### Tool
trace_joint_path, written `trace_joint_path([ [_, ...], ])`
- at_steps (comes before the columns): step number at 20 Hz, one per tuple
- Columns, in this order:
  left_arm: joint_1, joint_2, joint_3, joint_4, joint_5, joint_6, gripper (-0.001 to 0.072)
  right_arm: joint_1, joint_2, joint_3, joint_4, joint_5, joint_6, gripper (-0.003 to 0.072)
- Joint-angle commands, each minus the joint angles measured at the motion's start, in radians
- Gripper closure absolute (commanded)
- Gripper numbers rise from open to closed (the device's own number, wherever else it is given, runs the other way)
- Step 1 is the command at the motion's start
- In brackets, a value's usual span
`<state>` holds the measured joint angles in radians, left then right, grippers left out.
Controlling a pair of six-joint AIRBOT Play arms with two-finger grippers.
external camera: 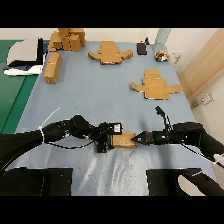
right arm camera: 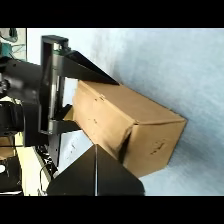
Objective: Fold the box.
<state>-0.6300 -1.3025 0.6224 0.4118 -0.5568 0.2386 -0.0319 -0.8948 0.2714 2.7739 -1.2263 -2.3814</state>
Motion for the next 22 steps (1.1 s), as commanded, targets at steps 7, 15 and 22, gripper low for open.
trace_joint_path([
  [7,0.0,0.0,0.0,0.0,0.0,-0.001,0.0248,0.001,0.079,0.014,0.001,0.046,0.031,0.0682],
  [15,0.0,0.0,0.0,0.0,0.0,-0.001,0.0249,0.0,0.068,0.33,-0.418,0.269,0.312,0.0682],
  [22,0.0,0.0,0.0,0.0,0.0,-0.001,0.0248,0.011,-0.029,0.463,-0.814,0.303,0.648,0.0682],
])
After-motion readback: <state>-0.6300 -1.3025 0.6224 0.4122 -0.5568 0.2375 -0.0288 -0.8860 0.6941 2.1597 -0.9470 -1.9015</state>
